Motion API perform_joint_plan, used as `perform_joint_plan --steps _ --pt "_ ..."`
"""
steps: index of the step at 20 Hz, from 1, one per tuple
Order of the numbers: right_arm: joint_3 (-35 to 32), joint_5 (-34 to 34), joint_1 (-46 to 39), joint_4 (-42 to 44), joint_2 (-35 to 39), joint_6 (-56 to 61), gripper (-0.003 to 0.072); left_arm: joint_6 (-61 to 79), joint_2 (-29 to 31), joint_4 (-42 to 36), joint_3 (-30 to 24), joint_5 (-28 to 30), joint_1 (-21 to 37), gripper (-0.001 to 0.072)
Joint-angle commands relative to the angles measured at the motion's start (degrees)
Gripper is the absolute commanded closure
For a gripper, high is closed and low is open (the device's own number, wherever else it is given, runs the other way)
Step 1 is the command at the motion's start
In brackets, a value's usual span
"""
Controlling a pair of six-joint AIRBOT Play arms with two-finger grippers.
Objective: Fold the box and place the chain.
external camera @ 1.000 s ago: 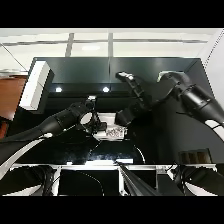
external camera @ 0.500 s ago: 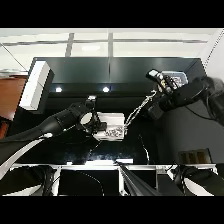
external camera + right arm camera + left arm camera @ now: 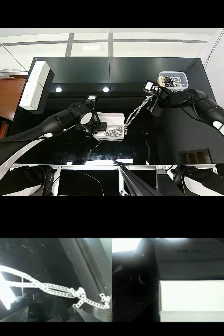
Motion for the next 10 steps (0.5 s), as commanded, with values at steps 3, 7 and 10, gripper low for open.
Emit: perform_joint_plan --steps 3,7,10 --pt "2.1 4.6 -1.3 1.1 -7.0 -6.3 0.0044 0.0 0.0 0.0 0.0 0.0 0.0 0.068" --pt "7.8 2.9 -1.6 5.2 -11.5 -3.7 0.0045 0.0 0.0 -0.3 0.0 0.0 0.0 0.068" --pt "10.1 -1.1 -1.8 5.2 -13.0 -3.4 0.0045 0.0 0.0 -0.2 0.0 -0.3 0.0 0.068"
